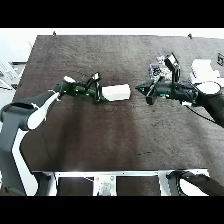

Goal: Fold the box and place the chain.

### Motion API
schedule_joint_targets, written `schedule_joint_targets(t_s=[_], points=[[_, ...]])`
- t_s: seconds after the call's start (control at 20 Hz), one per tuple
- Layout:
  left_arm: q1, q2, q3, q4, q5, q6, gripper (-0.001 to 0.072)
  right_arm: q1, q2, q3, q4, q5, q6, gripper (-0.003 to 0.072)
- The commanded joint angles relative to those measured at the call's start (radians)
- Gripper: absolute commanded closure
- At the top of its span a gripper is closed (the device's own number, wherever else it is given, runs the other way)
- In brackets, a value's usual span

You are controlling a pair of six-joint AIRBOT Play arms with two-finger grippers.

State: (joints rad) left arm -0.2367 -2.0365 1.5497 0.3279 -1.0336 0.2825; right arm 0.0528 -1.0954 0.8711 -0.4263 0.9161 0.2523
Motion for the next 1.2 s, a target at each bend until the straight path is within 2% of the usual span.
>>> schedule_joint_targets(t_s=[0.0,0.1,0.35,0.45,0.6,0.75,0.95,1.0,1.15], points=[[0.045,0.084,0.001,0.033,0.003,-0.182,0.0693,-0.031,0.052,-0.045,0.000,-0.004,0.057,0.0679],[0.100,0.161,0.001,0.088,0.011,-0.276,0.0694,-0.050,0.063,-0.045,0.000,-0.004,0.062,0.0679],[0.303,0.356,-0.001,0.154,0.196,-0.438,0.0695,-0.058,0.062,-0.045,0.008,-0.013,0.109,0.0679],[0.404,0.393,-0.004,0.209,0.237,-0.523,0.0695,-0.058,0.062,-0.045,0.008,-0.018,0.115,0.0679],[0.549,0.397,-0.045,0.317,0.277,-0.614,0.0694,-0.058,0.061,-0.046,0.008,-0.019,0.117,0.0679],[0.658,0.394,-0.134,0.323,0.372,-0.611,0.0693,-0.056,0.061,-0.052,0.008,-0.035,0.141,0.0679],[0.689,0.335,-0.176,0.323,0.418,-0.478,0.0693,-0.056,0.060,-0.068,0.043,-0.042,0.141,0.0678],[0.689,0.319,-0.175,0.323,0.456,-0.467,0.0693,-0.055,0.060,-0.074,0.057,-0.048,0.141,0.0678],[0.689,0.280,-0.176,0.320,0.664,-0.607,0.0690,-0.055,0.060,-0.088,0.072,-0.064,0.141,0.0678]])
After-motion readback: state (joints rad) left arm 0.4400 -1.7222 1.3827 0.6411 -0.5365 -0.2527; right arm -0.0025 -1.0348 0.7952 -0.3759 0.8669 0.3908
